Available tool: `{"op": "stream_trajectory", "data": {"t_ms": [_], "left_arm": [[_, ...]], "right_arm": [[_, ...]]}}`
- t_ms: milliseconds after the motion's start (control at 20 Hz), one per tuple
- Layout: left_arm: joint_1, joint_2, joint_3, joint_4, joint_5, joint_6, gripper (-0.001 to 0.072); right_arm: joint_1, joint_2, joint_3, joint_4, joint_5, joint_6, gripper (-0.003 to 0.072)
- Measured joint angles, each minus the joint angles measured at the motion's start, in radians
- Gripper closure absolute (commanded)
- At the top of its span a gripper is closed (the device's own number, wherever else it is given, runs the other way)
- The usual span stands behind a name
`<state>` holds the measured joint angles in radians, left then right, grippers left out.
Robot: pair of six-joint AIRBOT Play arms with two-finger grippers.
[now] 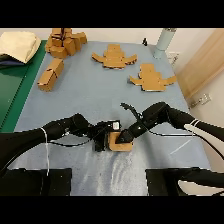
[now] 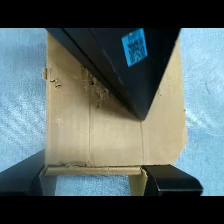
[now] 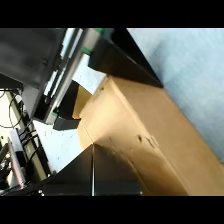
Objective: Fold the box.
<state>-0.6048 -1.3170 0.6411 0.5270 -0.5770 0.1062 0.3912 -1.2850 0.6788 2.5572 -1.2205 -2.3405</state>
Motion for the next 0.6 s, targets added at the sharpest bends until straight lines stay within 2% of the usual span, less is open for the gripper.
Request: {"op": "stream_trajectory", "data": {"t_ms": [350,600], "left_arm": [[0.000,0.000,0.000,-0.004,0.000,-0.003,0.0185],[0.000,0.000,0.000,-0.004,0.000,-0.003,0.0185]], "right_arm": [[0.019,0.102,-0.010,-0.049,0.076,0.000,0.0685],[0.047,0.252,-0.038,-0.137,0.133,0.002,0.0685]]}}
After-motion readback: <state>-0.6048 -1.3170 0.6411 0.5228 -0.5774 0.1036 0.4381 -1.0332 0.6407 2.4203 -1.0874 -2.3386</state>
